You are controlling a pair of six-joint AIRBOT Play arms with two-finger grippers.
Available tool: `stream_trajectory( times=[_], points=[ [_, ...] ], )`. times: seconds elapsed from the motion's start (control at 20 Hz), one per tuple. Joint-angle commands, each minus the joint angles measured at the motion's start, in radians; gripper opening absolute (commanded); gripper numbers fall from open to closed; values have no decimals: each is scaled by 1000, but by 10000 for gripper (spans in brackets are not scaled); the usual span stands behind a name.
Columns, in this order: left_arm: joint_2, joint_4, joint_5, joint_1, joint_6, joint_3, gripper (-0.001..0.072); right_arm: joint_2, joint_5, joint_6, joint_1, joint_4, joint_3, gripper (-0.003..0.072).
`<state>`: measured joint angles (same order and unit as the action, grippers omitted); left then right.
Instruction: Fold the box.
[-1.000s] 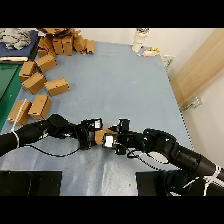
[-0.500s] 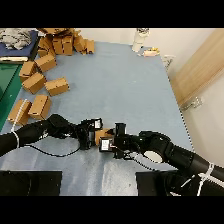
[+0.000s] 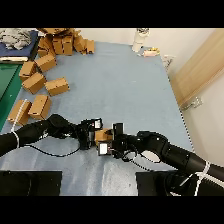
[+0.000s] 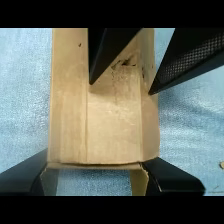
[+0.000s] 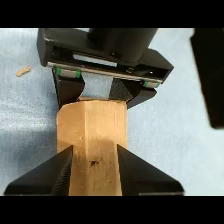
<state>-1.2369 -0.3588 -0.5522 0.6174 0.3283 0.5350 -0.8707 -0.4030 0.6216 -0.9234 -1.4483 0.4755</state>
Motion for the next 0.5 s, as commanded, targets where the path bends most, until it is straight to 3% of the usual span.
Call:
stream_trajectory(
  times=[0.0,0.45],
  points=[
    [1,0,0,0,0,0,463,-1,0,-6,-2,-22,1,433],
    [0,0,0,0,0,0,463,-21,-11,-14,-2,-26,1,398]
  ],
)
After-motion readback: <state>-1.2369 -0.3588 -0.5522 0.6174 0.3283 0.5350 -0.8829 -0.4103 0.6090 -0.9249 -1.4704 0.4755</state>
